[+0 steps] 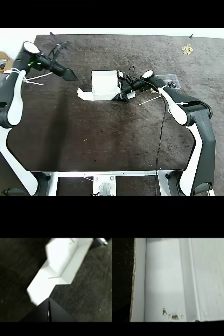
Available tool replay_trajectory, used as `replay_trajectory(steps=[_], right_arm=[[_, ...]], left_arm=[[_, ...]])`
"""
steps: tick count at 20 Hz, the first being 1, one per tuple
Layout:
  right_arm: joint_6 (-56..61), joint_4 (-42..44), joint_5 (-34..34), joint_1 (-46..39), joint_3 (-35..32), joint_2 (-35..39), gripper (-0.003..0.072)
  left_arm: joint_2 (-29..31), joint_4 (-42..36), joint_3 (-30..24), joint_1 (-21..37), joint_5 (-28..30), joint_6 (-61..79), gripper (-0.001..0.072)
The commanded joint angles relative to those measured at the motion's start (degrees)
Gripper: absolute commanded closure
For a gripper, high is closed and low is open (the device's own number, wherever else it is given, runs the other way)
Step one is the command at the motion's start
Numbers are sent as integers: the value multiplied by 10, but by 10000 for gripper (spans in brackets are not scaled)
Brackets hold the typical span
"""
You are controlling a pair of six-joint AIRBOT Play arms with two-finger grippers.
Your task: Fold the box and place the chain.
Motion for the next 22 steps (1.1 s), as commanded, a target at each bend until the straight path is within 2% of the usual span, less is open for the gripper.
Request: replay_trajectory(steps=[1,3,8,12,15,18,22], right_arm=[[0,0,0,0,0,0,230],[0,0,0,0,0,0,230],[0,0,0,0,0,0,230],[0,0,0,0,0,0,230],[0,0,0,0,0,0,230],[0,0,0,0,0,0,230],[0,0,0,0,0,0,230]], left_arm=[[0,33,-16,31,12,-175,698],[0,35,-43,31,23,-224,699],[0,28,-101,26,23,-234,698],[0,24,-152,26,56,-257,699],[0,-20,-205,26,113,-239,700],[0,-102,-238,25,121,-181,700],[0,-106,-282,25,146,-177,699]])
